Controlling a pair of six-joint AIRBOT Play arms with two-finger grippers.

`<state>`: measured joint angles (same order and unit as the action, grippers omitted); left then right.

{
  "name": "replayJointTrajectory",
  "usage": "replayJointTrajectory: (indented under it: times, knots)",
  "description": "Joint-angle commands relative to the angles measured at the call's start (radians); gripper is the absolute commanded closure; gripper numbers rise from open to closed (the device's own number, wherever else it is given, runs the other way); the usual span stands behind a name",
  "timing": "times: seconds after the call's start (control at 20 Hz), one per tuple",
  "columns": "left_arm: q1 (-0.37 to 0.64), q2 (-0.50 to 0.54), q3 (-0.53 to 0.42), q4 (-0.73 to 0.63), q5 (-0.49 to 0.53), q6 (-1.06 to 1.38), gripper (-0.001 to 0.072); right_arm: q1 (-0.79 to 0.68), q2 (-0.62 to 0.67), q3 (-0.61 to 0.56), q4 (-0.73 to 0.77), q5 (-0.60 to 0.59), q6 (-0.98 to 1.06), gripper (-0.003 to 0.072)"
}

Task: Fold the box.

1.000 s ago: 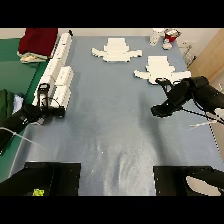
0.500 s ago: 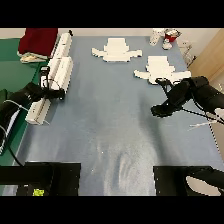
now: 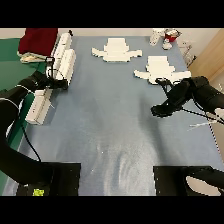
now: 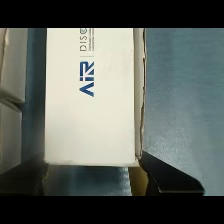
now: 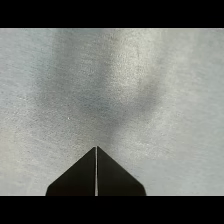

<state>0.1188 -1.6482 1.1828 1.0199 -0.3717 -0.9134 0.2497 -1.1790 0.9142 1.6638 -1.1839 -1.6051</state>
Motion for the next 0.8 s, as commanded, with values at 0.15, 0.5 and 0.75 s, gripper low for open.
replayJointTrajectory:
  times: [0.15, 0.5, 0.75]
  knots:
    - [-0.001, -0.098, 0.114, -0.003, -0.009, -0.004, 0.0287, 0.0, 0.0, 0.001, 0.0, 0.0, 0.0, 0.068]
    - [-0.001, -0.124, 0.126, -0.002, -0.027, -0.003, 0.0287, 0.0, 0.0, 0.001, 0.0, 0.0, 0.0, 0.068]
    - [-0.001, -0.124, 0.126, -0.004, -0.028, -0.003, 0.0287, 0.0, 0.0, 0.001, 0.0, 0.0, 0.0, 0.068]
